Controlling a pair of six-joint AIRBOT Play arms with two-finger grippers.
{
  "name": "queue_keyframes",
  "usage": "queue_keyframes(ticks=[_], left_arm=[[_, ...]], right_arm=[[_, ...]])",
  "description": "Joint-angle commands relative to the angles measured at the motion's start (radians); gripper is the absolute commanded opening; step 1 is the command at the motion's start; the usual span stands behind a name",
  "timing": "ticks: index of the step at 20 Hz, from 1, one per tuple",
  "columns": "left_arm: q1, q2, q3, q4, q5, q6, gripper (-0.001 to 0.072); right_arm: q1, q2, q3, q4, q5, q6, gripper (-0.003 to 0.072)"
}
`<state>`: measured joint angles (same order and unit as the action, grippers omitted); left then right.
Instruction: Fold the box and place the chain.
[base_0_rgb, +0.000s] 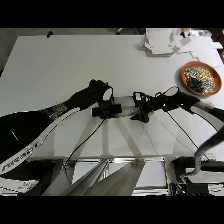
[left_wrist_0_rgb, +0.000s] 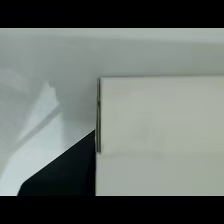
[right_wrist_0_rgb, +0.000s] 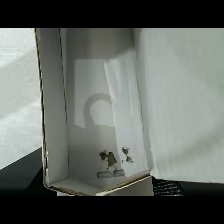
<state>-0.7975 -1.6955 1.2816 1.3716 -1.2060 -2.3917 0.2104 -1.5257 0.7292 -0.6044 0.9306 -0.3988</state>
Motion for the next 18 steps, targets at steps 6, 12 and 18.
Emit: queue_keyframes(ticks=[6, 12, 18], left_arm=[[0.012, 0.001, 0.001, 0.038, 0.005, 0.01, 0.0008], [0.013, -0.001, 0.001, 0.032, -0.01, 0.013, 0.0071], [0.058, 0.085, 0.001, 0.028, -0.04, 0.15, 0.0297]], right_arm=[[0.0, 0.0, 0.0, -0.001, 0.0, -0.002, 0.0389], [0.0, 0.0, 0.0, -0.001, 0.0, -0.002, 0.0389], [0.0, 0.0, 0.0, -0.001, 0.0, -0.002, 0.0389]])
